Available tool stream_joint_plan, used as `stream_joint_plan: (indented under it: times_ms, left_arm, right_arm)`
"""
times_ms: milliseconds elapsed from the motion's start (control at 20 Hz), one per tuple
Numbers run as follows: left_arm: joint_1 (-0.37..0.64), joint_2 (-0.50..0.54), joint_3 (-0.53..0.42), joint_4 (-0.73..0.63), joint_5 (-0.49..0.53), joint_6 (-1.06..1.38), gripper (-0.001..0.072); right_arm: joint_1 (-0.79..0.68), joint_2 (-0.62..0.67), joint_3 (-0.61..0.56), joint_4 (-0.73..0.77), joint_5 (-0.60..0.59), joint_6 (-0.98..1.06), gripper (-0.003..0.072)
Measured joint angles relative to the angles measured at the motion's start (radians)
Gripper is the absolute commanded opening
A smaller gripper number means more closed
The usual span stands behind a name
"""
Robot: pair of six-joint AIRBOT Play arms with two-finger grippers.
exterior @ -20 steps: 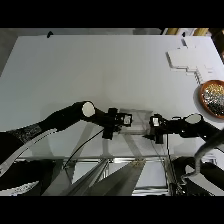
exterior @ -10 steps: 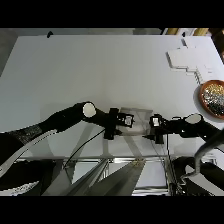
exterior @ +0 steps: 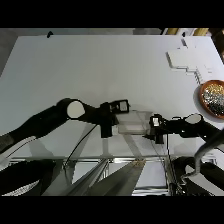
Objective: Fold the box and place the chain.
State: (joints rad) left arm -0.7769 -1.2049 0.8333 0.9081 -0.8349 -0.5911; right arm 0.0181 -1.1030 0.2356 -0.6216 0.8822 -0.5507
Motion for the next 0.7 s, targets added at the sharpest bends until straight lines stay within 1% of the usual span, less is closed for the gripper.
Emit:
stream_joint_plan:
  times_ms: [100, 200, 350, 500, 700]
  left_arm:
    - [0.042, 0.037, -0.001, 0.082, -0.066, -0.211, 0.0004]
    - [0.093, 0.057, -0.015, 0.143, -0.107, -0.381, 0.0004]
    - [0.174, 0.069, -0.08, 0.169, -0.089, -0.579, 0.0005]
    - [0.219, 0.048, -0.15, 0.105, -0.032, -0.699, 0.0008]
    - [0.224, -0.037, -0.185, -0.068, 0.01, -0.726, 0.0008]
  right_arm:
    - [0.0, 0.0, 0.0, 0.0, 0.0, 0.0, 0.034]
    - [0.0, 0.0, 0.0, 0.0, 0.0, 0.0, 0.034]
    - [0.0, 0.0, 0.0, 0.0, 0.0, 0.0, 0.034]
    - [0.0, 0.0, 0.0, 0.0, 0.0, 0.0, 0.034]
    - [0.0, 0.0, 0.0, 0.0, 0.0, 0.0, 0.034]
